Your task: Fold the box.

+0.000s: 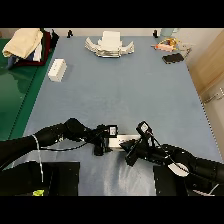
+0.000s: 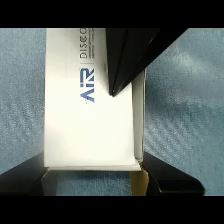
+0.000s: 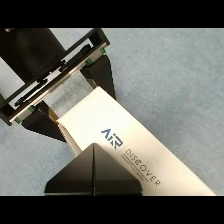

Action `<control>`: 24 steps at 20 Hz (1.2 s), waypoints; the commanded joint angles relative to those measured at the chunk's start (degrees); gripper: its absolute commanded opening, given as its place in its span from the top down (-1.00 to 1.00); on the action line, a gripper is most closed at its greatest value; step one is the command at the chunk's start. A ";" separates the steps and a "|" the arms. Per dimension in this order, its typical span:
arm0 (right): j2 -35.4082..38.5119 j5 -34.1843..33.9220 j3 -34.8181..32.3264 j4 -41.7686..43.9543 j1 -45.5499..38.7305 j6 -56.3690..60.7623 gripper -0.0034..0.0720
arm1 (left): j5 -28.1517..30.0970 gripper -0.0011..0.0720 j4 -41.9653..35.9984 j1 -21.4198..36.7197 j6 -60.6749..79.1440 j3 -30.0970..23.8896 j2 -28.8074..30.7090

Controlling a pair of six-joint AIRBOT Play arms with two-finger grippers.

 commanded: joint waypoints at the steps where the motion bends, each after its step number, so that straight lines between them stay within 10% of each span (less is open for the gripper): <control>1: -1.03 0.20 -0.44 0.04 0.17 0.07 0.90 | -0.04 -0.40 -0.02 0.02 -0.04 0.02 0.02; 18: 10.69 -1.97 1.20 -4.02 -1.86 -0.22 0.90 | -0.04 -0.40 -0.02 0.02 -0.02 0.02 0.02; 24: 7.98 19.02 9.09 -15.82 -14.75 -0.55 0.90 | -0.04 -0.40 -0.02 0.02 -0.02 0.02 0.02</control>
